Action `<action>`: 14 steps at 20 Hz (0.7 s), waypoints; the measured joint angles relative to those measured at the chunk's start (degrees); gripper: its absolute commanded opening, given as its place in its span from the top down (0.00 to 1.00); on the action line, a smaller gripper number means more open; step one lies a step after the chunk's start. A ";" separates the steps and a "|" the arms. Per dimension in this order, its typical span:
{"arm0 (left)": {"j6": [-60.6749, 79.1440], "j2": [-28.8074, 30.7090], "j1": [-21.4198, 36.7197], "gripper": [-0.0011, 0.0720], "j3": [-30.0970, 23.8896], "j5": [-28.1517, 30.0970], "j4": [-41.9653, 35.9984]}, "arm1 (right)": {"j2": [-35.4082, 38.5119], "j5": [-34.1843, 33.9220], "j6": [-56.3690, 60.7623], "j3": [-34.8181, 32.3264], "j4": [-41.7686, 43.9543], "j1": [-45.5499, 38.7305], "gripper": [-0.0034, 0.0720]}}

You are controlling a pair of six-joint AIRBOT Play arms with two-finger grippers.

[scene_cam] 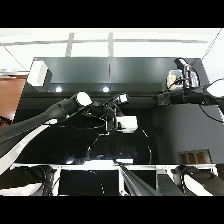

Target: Fold the box and place the chain.

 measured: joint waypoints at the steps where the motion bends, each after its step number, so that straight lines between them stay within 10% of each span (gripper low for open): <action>1: 0.00 -0.07 -0.04 0.01 0.02 -0.04 0.22 | 0.00 -0.09 0.00 0.00 0.00 0.00 0.93; 14: -1.99 -1.60 -5.05 0.01 0.02 6.86 7.96 | 0.00 -0.28 -0.02 0.00 0.00 0.00 0.93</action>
